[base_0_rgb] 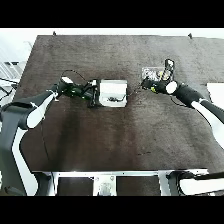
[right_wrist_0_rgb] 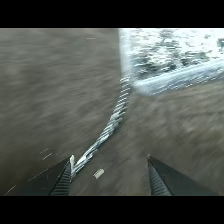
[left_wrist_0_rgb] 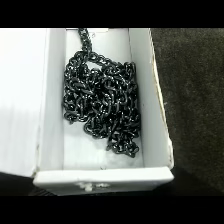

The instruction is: Fold the box and place the chain.

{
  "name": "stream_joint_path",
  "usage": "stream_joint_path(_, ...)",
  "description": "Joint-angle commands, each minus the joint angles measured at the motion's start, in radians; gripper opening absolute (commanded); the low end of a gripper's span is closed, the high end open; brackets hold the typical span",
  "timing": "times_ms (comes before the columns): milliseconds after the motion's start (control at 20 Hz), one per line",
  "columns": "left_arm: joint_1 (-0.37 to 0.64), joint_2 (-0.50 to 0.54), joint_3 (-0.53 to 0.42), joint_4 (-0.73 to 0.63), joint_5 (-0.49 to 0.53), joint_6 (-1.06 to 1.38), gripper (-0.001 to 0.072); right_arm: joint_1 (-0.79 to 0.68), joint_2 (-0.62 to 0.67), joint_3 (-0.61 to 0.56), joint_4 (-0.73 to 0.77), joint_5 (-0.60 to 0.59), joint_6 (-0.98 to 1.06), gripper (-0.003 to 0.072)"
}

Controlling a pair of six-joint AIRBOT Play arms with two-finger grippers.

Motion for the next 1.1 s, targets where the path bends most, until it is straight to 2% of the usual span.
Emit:
stream_joint_path(0,-0.001,0.0,0.0,0.0,0.0,0.0,0.0277,-0.04,-0.171,0.13,0.119,0.029,-0.124,0.0547)
stream_joint_path(100,-0.001,0.0,0.0,0.0,0.0,0.0,0.0277,-0.039,-0.234,0.199,0.13,0.039,-0.132,0.0546)
stream_joint_path(250,-0.001,0.0,0.0,0.0,0.001,0.0,0.0277,-0.03,-0.292,0.274,0.282,0.058,-0.257,0.0533)
stream_joint_path(300,0.0,0.0,0.0,0.0,0.001,0.0,0.0277,-0.027,-0.307,0.291,0.314,0.064,-0.291,0.0468)
stream_joint_path(400,-0.001,0.0,0.0,0.0,0.001,0.0,0.0277,-0.027,-0.323,0.3,0.332,0.07,-0.295,0.0279)
stream_joint_path(450,-0.001,0.0,0.0,0.0,0.0,0.0,0.0277,-0.027,-0.32,0.3,0.333,0.08,-0.306,0.0055)
stream_joint_path(500,-0.001,0.0,0.0,0.0,0.0,0.0,0.0277,-0.027,-0.307,0.3,0.333,0.092,-0.305,0.0015)
stream_joint_path(650,-0.001,0.0,0.0,0.0,0.0,0.0,0.0277,-0.017,-0.186,0.297,0.318,0.174,-0.333,0.0014)
stream_joint_path(850,-0.001,0.0,0.0,0.0,0.0,0.0,0.0276,0.023,0.059,0.297,0.208,0.292,-0.335,0.0014)
stream_joint_path(1050,-0.001,0.0,0.0,0.0,0.0,0.0,0.0276,0.081,0.235,0.297,0.145,0.377,-0.327,0.0014)
